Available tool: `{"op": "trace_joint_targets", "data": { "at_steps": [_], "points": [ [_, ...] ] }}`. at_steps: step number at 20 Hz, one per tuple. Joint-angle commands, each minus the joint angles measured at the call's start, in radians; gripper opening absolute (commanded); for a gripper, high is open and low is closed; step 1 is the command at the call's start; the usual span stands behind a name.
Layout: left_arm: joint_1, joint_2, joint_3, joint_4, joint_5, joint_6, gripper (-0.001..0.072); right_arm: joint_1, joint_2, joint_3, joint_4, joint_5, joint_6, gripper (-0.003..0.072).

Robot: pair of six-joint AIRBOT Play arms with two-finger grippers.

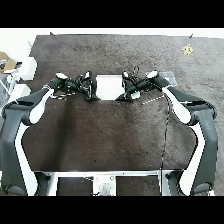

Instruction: Fold the box and place the chain.

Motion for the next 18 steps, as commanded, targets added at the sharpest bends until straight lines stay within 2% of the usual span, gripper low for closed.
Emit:
{"op": "trace_joint_targets", "data": {
  "at_steps": [1,18],
  "points": [
    [-0.010,-0.004,-0.002,-0.003,0.047,0.002,0.0705,0.001,0.000,0.000,0.000,0.000,-0.001,0.0385],
    [-0.023,-0.020,-0.001,-0.046,0.023,0.008,0.0704,0.001,0.000,0.000,0.000,0.000,-0.001,0.0384]
  ]
}}
